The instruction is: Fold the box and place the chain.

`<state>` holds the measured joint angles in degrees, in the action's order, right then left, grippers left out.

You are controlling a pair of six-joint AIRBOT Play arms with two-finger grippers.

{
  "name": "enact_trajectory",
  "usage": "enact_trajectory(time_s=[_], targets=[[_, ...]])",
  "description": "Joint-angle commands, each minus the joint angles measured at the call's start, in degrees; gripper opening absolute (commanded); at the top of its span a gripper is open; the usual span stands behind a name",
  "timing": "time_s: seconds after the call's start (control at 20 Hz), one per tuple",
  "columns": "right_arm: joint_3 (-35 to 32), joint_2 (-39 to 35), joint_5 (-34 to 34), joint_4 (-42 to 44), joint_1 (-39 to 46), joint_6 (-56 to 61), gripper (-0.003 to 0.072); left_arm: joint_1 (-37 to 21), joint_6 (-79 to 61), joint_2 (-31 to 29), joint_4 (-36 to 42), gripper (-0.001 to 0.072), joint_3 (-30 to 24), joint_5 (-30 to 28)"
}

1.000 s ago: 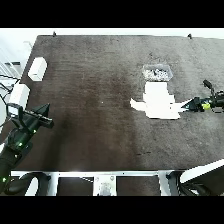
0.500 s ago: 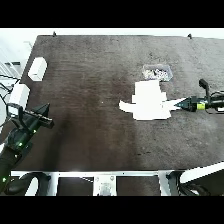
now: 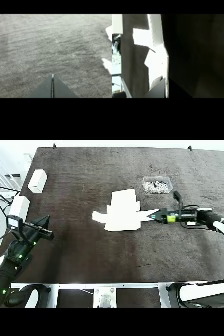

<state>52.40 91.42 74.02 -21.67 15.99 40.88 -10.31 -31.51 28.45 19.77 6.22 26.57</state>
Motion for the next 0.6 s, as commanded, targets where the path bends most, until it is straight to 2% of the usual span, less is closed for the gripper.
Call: enact_trajectory(time_s=[0.0, 0.25, 0.55], targets=[[-0.48, -1.22, -8.02, 5.22, -9.14, 0.15, 0.0015, 0.02, -0.02, -0.04, -0.02, 0.0020, 0.04, 0.00], [1.81, -1.22, -18.16, 5.18, -16.37, 0.66, 0.0015, 0.02, -0.04, -0.04, 0.11, 0.0020, 0.28, -0.57], [2.27, -1.11, -21.57, 4.50, -16.57, 0.59, 0.0015, 0.02, -0.04, -0.04, 0.13, 0.0020, 0.28, -0.57]])
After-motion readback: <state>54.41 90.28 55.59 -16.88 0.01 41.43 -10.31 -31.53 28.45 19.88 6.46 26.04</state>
